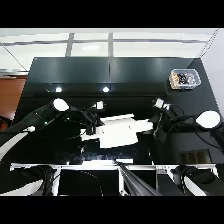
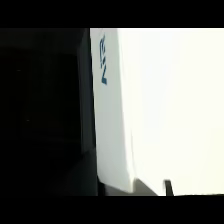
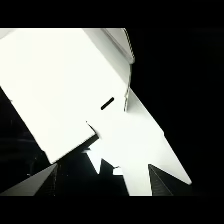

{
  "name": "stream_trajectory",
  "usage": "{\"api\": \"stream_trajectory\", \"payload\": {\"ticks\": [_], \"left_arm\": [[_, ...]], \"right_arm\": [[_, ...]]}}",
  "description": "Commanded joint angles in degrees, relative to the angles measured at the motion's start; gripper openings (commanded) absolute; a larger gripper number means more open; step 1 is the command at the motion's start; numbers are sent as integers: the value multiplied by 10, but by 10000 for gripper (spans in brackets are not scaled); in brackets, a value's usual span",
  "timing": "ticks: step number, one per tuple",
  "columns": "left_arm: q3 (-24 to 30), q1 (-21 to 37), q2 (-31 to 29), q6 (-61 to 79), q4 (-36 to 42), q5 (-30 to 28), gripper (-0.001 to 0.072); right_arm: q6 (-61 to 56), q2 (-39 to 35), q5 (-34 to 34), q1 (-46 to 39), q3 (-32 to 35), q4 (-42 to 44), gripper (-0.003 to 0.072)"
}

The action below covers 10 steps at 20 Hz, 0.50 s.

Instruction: Fold the box and place the chain.

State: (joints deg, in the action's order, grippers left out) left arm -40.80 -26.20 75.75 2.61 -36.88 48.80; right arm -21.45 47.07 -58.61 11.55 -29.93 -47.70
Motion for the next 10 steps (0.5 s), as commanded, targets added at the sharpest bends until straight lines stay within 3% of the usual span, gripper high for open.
{"api": "stream_trajectory", "payload": {"ticks": [1,7,10], "left_arm": [[1,-15,16,11,-26,11,26],[1,-17,21,12,-26,11,27],[1,-17,21,11,-27,9,27]], "right_arm": [[18,0,41,41,31,-9,650],[56,0,42,89,76,-31,650],[68,0,78,123,96,-35,650]]}}
